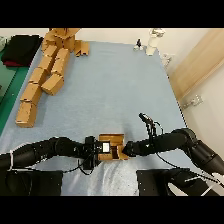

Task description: Fold the box.

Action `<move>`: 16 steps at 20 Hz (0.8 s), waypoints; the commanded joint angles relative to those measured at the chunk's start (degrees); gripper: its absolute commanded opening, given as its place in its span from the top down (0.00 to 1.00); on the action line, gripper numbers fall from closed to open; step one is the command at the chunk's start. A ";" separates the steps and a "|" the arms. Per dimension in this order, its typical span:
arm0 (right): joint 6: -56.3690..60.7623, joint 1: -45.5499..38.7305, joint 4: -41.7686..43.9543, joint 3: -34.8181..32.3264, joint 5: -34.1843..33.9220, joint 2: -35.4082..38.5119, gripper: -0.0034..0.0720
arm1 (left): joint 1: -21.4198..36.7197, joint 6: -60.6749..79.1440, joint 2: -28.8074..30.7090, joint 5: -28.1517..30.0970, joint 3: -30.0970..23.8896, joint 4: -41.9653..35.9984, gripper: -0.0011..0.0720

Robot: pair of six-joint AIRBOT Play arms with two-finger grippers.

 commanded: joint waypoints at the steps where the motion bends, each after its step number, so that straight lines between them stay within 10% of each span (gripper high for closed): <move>1: -0.04 -0.04 -0.11 0.79 0.26 -0.44 0.28 | 0.00 0.02 -0.04 0.02 -0.02 0.02 0.50; 7: 0.96 3.82 -1.64 2.19 4.24 -7.04 0.28 | 0.00 0.02 -0.04 0.02 -0.02 0.02 0.51; 16: 30.18 25.09 -26.10 13.75 1.07 -19.93 0.29 | 0.00 0.02 -0.04 0.02 -0.02 0.02 0.50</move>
